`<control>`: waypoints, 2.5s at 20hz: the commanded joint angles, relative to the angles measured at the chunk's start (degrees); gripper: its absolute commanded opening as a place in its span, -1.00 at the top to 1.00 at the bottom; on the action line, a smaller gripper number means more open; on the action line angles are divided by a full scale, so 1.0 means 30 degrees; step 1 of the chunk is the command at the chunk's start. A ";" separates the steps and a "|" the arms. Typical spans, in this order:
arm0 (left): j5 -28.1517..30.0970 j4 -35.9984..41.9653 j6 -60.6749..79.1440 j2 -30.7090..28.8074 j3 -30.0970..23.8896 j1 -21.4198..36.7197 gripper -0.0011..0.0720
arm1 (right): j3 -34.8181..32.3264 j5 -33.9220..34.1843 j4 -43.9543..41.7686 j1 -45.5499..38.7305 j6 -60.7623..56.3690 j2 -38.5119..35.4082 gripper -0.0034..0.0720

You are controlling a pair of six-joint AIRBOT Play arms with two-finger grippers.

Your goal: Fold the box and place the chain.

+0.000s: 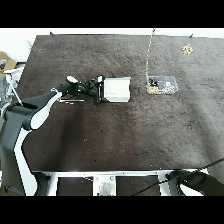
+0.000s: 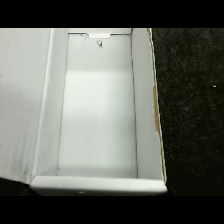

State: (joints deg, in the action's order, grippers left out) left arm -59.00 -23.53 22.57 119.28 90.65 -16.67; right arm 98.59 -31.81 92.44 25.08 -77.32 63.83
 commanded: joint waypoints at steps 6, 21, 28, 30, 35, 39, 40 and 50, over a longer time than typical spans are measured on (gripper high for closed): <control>0.0007 -0.0007 0.0000 0.0000 0.0000 0.0000 0.23 | -0.0036 -0.1428 -0.1115 0.2623 0.0561 0.1829 0.91; 0.0000 -0.0007 0.0000 0.0000 0.0000 0.0000 0.23 | -0.7949 0.2885 -0.2630 0.1093 -0.1464 0.7876 0.91; 0.0007 -0.0007 0.0000 0.0000 0.0000 0.0000 0.23 | -0.9173 0.0801 -0.2776 -0.0954 -0.2470 0.7337 0.06; 0.0007 -0.0007 0.0000 0.0000 0.0000 0.0000 0.23 | -0.9260 -0.0743 -0.2776 -0.1341 -0.2477 0.6149 -0.01; 0.0007 -0.0007 0.0000 0.0000 0.0000 0.0000 0.23 | -1.2539 -0.1399 -0.2776 -0.3614 -0.5421 0.3497 -0.01; 0.0007 -0.0007 0.0000 0.0000 0.0000 0.0000 0.23 | -1.6611 0.2652 -0.5013 -0.5982 -0.7723 0.3563 -0.14; 0.0007 -0.0007 0.0000 0.0000 0.0000 0.0000 0.23 | -1.7471 0.4568 -0.6594 -0.6309 -0.7562 0.3796 -0.50; 0.0007 -0.0007 0.0000 0.0000 0.0000 0.0000 0.23 | -1.6079 1.0302 -1.0513 -0.5603 -0.7686 0.8488 -0.26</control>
State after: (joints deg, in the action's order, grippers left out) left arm -58.98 -23.53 22.57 119.28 90.65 -16.67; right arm 48.56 -4.45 63.81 8.14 -99.85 85.76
